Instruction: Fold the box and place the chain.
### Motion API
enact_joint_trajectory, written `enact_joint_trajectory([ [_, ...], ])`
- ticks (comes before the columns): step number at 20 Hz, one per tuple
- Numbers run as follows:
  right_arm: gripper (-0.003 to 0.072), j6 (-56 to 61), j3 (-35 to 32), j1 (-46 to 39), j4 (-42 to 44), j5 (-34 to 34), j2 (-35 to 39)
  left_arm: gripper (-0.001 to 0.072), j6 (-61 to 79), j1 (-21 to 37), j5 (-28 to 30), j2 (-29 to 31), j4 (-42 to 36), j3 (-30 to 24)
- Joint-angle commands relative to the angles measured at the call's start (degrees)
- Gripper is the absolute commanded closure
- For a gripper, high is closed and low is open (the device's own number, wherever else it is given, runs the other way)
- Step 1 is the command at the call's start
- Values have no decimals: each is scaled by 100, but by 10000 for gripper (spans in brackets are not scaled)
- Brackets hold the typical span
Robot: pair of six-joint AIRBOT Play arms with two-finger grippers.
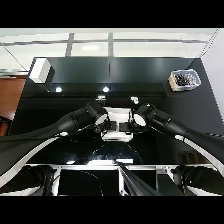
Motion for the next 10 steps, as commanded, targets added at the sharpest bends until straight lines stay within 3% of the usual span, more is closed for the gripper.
enact_joint_trajectory([
  [1, 412, -74, 46, -4, -2, 11, 190, 683, -13, -4, -15, -2, -13, 0],
  [6, 411, -623, 46, -142, -72, 348, 997, 684, -13, -4, -111, -2, -13, 0],
  [10, 411, -820, 46, -393, -863, 960, 1902, 683, -15, -4, -131, -2, -13, 0],
])
